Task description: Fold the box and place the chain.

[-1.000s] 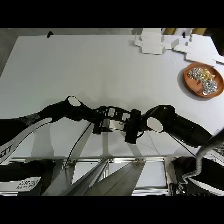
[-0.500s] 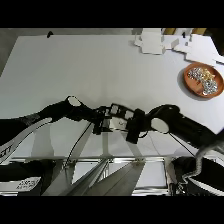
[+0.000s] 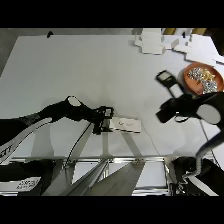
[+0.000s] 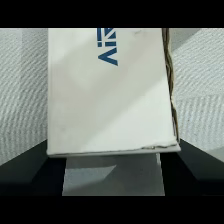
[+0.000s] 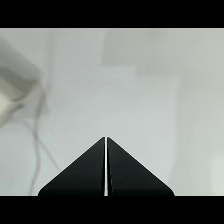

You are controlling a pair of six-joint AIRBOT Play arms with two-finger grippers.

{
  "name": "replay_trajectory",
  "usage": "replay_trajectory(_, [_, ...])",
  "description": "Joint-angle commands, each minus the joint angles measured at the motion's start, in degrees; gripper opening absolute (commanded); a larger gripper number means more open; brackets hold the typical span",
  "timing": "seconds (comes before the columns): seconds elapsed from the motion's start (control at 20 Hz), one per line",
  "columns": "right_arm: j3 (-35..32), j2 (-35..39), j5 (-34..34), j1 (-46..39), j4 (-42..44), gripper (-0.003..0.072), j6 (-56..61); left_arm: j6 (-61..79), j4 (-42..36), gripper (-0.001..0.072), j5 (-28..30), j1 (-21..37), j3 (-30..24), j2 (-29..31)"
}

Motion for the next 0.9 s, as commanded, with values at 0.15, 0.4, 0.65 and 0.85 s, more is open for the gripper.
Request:
replay_trajectory(0.15, [-1.97, 1.16, 2.60, -10.71, -1.99, 0.0017, 5.42, 0.02, 0.04, 0.0114, 0.04, 0.04, 0.00, 0.04])
replay_trajectory(0.4, [-2.08, 1.16, -0.96, -10.69, 0.48, 0.0017, 5.44, 0.00, -0.39, 0.0114, -0.02, 0.04, 0.00, 0.04])
replay_trajectory(0.65, [-2.08, 1.16, -1.86, -10.69, 2.25, 0.0017, 5.40, -0.66, -0.13, 0.0113, -1.73, 0.96, 0.00, 3.45])
replay_trajectory(0.85, [-2.05, 1.16, -1.40, -10.71, 2.23, 0.0018, 5.38, -10.69, 0.09, 0.0111, -0.35, 7.63, 0.00, 14.64])
